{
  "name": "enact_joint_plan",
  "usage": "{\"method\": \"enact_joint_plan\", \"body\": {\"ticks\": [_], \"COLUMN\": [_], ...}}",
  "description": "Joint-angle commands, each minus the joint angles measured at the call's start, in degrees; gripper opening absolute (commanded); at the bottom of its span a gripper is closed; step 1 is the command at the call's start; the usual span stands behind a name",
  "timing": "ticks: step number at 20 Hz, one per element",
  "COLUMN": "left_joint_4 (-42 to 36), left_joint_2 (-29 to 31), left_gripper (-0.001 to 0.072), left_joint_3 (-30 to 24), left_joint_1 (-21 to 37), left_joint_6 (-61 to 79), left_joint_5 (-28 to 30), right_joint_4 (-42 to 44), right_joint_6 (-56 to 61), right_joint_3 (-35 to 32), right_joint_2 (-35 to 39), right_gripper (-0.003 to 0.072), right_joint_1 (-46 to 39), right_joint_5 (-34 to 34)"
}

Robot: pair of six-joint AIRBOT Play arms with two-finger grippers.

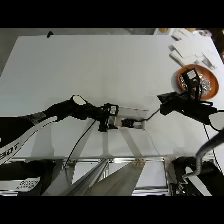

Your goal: Fold the box and place the chain.

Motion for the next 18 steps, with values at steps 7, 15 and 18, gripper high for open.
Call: {"method": "enact_joint_plan", "body": {"ticks": [7,15,18], "left_joint_4": [0.00,0.00,0.00], "left_joint_2": [0.00,0.00,0.00], "left_gripper": [0.0038,0.0038,0.0038], "left_joint_3": [0.04,0.04,0.04], "left_joint_1": [0.04,0.04,0.04], "left_joint_6": [0.02,0.02,0.02], "left_joint_5": [0.00,0.00,0.00], "right_joint_4": [-25.05,-25.92,-25.90], "right_joint_6": [30.21,33.24,33.44], "right_joint_3": [0.09,0.09,0.09], "right_joint_2": [-15.72,-22.80,-23.43], "right_gripper": [0.0337,0.0289,0.0285], "right_joint_1": [-0.83,1.60,1.60], "right_joint_5": [-0.04,-5.09,-6.93]}}
